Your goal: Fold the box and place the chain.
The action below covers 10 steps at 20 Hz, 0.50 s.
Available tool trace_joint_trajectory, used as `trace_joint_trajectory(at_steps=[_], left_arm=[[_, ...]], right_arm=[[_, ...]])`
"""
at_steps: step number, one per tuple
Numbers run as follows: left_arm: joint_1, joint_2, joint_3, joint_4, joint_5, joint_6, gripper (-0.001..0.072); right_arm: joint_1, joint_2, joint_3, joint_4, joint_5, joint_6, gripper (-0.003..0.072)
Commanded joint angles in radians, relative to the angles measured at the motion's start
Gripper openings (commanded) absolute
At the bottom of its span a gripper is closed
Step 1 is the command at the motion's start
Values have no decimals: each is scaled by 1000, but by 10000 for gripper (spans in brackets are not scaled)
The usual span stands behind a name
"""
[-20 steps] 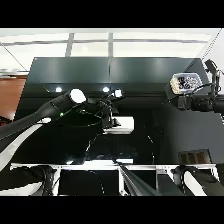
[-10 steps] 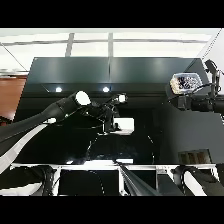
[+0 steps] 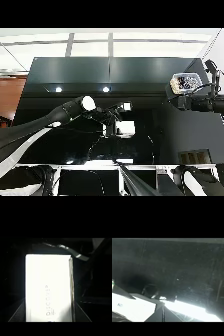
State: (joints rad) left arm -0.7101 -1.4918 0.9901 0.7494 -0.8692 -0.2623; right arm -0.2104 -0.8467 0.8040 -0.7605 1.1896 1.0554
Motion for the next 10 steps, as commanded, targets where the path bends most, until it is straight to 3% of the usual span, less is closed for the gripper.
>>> trace_joint_trajectory(at_steps=[1,5,8,9,10], left_arm=[[-43,-18,1,39,105,-35,712],[-112,-32,1,75,238,-62,712],[-132,-33,1,105,248,-64,704],[-131,-33,1,106,232,-64,651],[-130,-32,1,106,212,-64,475]], right_arm=[[-1,1,1,0,0,5,16],[-1,1,1,0,0,7,16],[-1,1,1,0,0,6,15],[-1,1,1,0,0,6,16],[-1,1,1,0,0,6,15]])
